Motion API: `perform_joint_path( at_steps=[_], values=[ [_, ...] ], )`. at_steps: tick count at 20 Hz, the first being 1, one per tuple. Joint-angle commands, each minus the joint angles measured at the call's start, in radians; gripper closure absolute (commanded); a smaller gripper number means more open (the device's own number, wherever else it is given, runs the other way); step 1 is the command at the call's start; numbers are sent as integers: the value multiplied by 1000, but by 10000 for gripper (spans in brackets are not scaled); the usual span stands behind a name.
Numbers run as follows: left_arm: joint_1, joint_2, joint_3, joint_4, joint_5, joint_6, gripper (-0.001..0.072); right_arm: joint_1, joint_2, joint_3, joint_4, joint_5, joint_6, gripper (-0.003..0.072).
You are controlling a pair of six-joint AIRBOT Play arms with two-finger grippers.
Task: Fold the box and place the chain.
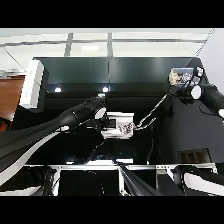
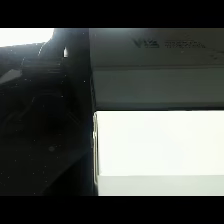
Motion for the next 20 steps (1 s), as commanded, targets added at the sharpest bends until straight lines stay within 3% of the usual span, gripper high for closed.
perform_joint_path(
  at_steps=[1,2,5,7,8,10,14,20],
  values=[
    [0,0,1,0,0,0,678,-14,-159,146,22,32,17,8],
    [0,0,1,0,0,0,677,-14,-187,177,22,49,17,9],
    [0,0,1,0,0,0,678,-14,-230,213,22,61,17,157],
    [0,0,1,0,0,0,678,-16,-235,214,19,62,16,333],
    [0,0,1,0,0,0,678,-16,-234,214,19,70,14,513],
    [0,0,1,0,0,0,678,-16,-233,233,20,135,13,673],
    [0,0,1,0,1,0,678,-5,-143,279,19,228,-126,673],
    [0,0,1,0,1,0,678,42,261,279,112,502,-381,674]
  ],
)
